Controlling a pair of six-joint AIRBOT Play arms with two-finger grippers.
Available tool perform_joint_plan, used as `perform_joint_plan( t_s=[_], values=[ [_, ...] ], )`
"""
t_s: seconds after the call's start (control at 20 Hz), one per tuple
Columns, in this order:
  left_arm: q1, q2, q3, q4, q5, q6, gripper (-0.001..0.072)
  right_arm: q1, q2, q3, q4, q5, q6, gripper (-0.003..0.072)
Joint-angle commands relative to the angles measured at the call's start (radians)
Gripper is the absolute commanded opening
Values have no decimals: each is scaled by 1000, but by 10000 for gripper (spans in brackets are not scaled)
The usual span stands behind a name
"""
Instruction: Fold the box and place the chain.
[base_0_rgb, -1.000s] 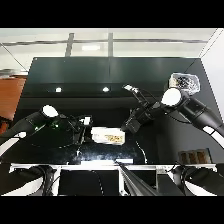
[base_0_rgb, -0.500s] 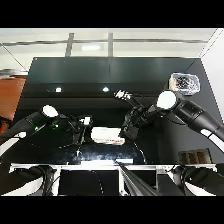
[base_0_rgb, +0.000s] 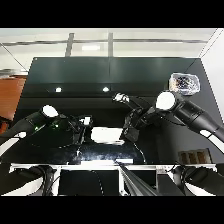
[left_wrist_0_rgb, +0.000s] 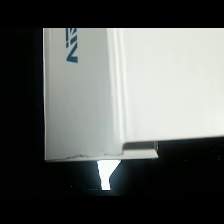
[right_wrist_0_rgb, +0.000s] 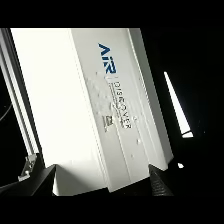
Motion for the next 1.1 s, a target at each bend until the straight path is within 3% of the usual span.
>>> perform_joint_plan(
  t_s=[0.0,0.4,0.7,1.05],
  values=[
    [0,-1,0,0,0,0,486,25,0,0,-58,-18,26,696],
    [0,-1,0,0,0,0,486,64,-6,0,-89,-113,44,694],
    [0,-1,0,0,0,0,486,82,-18,-1,-111,-103,45,696],
    [0,-1,0,0,0,0,486,82,-16,0,-96,-8,102,696]
  ],
)
